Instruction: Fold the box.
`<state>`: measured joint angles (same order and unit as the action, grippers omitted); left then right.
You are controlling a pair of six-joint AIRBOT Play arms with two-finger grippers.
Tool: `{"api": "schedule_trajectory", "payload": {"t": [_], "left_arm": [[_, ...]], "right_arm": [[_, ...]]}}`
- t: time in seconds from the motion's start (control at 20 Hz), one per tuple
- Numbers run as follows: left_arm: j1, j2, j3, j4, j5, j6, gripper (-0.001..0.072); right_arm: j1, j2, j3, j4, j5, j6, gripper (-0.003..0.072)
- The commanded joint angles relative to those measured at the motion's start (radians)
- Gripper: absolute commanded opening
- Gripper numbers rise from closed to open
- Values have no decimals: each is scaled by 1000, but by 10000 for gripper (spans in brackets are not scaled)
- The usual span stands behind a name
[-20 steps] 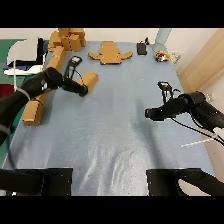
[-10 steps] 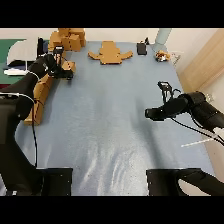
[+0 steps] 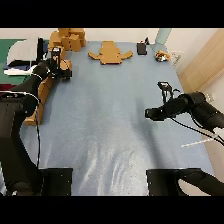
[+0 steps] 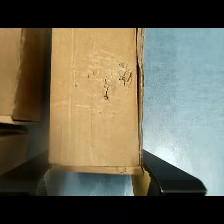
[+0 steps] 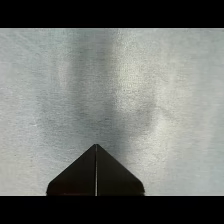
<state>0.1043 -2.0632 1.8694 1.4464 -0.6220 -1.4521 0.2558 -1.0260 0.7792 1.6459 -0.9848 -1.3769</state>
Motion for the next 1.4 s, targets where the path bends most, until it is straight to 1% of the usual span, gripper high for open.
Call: {"api": "schedule_trajectory", "payload": {"t": [0.0, 0.15, 0.35, 0.4, 0.45, 0.55, 0.65, 0.7, 0.85, 0.9, 0.95, 1.0, 1.05, 1.1, 1.2, 1.25, 1.35], "left_arm": [[1, -8, 3, -8, 29, -3, 454], [2, -11, 3, -9, -8, -3, 454], [3, -11, 3, -6, -13, -3, 458], [3, -11, 3, -6, -19, -3, 621], [3, -11, 3, -6, -25, -4, 701], [4, -7, 4, -6, -61, -3, 701], [6, -2, 30, -2, -159, -3, 701], [10, 0, 55, -1, -233, -3, 701], [16, 8, 180, -2, -520, -4, 701], [15, 24, 208, -8, -596, -7, 701], [13, 49, 209, -19, -637, -8, 700], [9, 76, 209, -32, -670, -29, 633], [7, 99, 209, -56, -706, -47, 199], [5, 122, 209, -92, -734, -21, 14], [-6, 157, 209, -144, -778, -22, 13], [-21, 179, 200, -169, -816, -21, 12], [-75, 238, 129, -180, -844, -11, 12]], "right_arm": [[0, 1, 1, 0, 0, 0, 5], [0, 1, 1, 0, 0, 0, 5], [0, 1, 1, 0, 0, 0, 5], [0, 1, 1, 0, 0, 0, 5], [0, 1, 1, 0, 0, 0, 5], [0, 1, 1, 0, 0, 0, 5], [0, 1, 1, 0, 0, 0, 5], [0, 1, 1, 0, 0, 0, 5], [0, 1, 1, 0, 0, 0, 5], [0, 1, 1, 0, 0, 0, 5], [0, 1, 1, 0, 0, 0, 5], [0, 1, 1, 0, 0, 0, 5], [0, 1, 1, 0, 0, 0, 5], [0, 1, 1, 0, 0, 0, 5], [0, 1, 1, 0, 0, 0, 5], [0, 1, 1, 0, 0, 0, 5], [0, 1, 1, 0, 0, 0, 5]]}}
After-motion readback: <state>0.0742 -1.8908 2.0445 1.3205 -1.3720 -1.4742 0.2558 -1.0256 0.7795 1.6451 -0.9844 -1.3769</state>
